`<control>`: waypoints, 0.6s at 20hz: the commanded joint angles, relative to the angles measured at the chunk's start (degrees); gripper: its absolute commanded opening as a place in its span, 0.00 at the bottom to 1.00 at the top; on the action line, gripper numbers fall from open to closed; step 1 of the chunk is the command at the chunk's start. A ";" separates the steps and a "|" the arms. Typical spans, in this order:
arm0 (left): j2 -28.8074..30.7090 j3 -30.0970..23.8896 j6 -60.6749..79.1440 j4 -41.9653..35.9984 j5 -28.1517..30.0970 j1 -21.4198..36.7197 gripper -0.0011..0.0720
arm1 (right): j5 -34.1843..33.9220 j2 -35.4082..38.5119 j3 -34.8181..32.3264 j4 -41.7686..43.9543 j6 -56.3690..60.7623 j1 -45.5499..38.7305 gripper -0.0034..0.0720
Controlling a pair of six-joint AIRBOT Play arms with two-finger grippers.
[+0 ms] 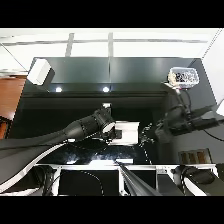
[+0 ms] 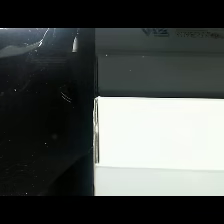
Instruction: Fold the box and place the chain.
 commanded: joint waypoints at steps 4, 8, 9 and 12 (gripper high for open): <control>0.00 -0.02 0.00 0.02 0.20 0.04 0.06 | -11.50 -9.55 -0.48 2.45 -2.54 8.46 0.11; 0.00 -0.02 0.00 0.02 0.22 0.04 0.06 | -14.25 -12.94 -0.48 2.47 -2.73 8.74 0.11; 0.00 -0.02 0.00 0.02 0.24 0.04 0.06 | -14.23 -13.40 -0.48 2.47 -2.82 8.74 0.11; 0.00 -0.02 0.00 0.02 0.22 0.04 0.06 | -14.16 -13.73 -0.48 2.32 -2.91 8.66 0.26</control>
